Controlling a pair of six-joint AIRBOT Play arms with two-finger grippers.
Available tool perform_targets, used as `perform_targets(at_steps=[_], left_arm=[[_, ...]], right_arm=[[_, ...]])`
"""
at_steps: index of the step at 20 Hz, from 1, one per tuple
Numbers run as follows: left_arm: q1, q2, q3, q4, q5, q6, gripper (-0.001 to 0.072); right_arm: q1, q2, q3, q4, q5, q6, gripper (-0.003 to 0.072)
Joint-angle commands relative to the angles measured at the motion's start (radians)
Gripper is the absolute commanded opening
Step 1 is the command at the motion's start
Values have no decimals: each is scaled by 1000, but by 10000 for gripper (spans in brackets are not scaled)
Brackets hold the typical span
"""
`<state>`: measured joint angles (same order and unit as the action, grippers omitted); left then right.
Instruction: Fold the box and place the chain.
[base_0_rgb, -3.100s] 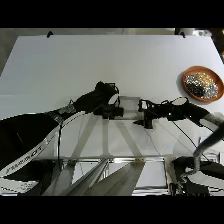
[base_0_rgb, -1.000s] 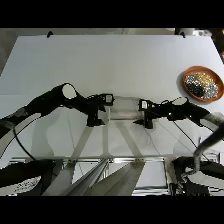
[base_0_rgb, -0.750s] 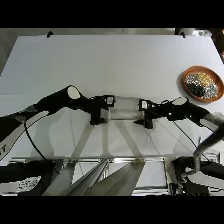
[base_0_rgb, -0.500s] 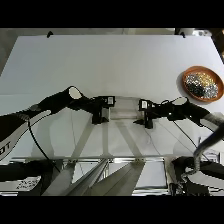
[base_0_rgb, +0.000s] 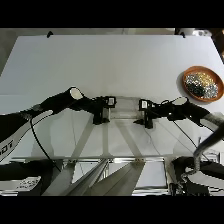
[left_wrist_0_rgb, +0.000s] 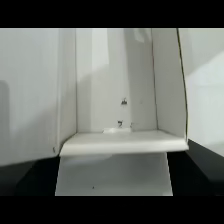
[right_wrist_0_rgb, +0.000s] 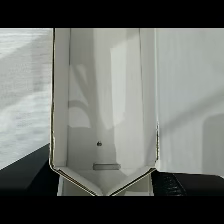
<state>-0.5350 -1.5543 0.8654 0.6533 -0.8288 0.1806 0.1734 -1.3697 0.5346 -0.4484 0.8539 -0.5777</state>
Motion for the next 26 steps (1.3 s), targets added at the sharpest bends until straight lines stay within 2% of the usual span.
perform_targets(at_steps=[1, 8, 15, 21, 26], left_arm=[[-21, -1, 0, -21, -6, 3, 708], [-24, -3, -1, -13, -13, 2, 705], [18, -8, -21, -19, -35, 3, 705], [16, -8, -32, -108, -34, 91, 705], [16, -8, -40, -122, -37, 93, 705]], right_arm=[[0, 0, 0, 1, -1, 0, 447], [0, 0, 0, 1, -1, 0, 447], [0, 1, 0, 1, -1, 0, 447], [0, 0, 0, 1, -1, 1, 447], [0, 0, 0, 1, -1, 0, 447]])
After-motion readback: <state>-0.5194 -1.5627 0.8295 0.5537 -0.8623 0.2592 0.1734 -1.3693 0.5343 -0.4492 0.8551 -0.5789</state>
